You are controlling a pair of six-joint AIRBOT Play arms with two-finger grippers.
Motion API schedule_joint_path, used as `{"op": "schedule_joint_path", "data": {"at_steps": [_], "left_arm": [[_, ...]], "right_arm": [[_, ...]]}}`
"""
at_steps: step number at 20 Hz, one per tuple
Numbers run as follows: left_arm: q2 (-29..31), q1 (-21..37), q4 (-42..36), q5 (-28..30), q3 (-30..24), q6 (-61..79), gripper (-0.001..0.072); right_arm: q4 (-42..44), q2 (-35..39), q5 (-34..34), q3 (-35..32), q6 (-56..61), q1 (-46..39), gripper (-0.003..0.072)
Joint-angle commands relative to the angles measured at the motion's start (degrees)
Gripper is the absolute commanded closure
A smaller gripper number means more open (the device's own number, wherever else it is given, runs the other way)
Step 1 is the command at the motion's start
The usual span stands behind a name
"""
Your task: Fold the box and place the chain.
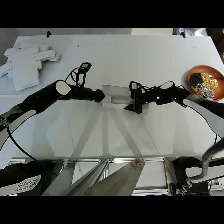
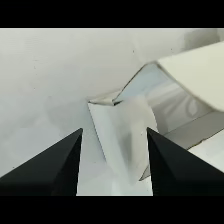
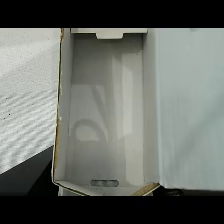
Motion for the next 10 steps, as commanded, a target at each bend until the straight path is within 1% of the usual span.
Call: {"op": "schedule_joint_path", "data": {"at_steps": [1, 4, 7, 10], "left_arm": [[-0.68, -0.04, 4.48, -3.65, 3.8, -2.8, 0.0252], [-3.98, -0.04, 4.33, -7.74, 5.92, -2.6, 0.0244], [-6.51, -0.07, 4.42, -8.04, 6.62, -3.08, 0.0244], [-7.39, -0.7, 4.68, -7.28, 6.84, -4.04, 0.0245]], "right_arm": [[0.0, 0.04, 0.0, 0.02, 0.0, 0.0, 0.022], [0.02, 0.02, 0.02, 0.02, 0.0, 0.0, 0.022], [0.02, 0.02, 0.0, 0.02, 0.0, 0.0, 0.022], [0.02, 0.02, 0.02, 0.02, 0.0, 0.0, 0.022]]}}
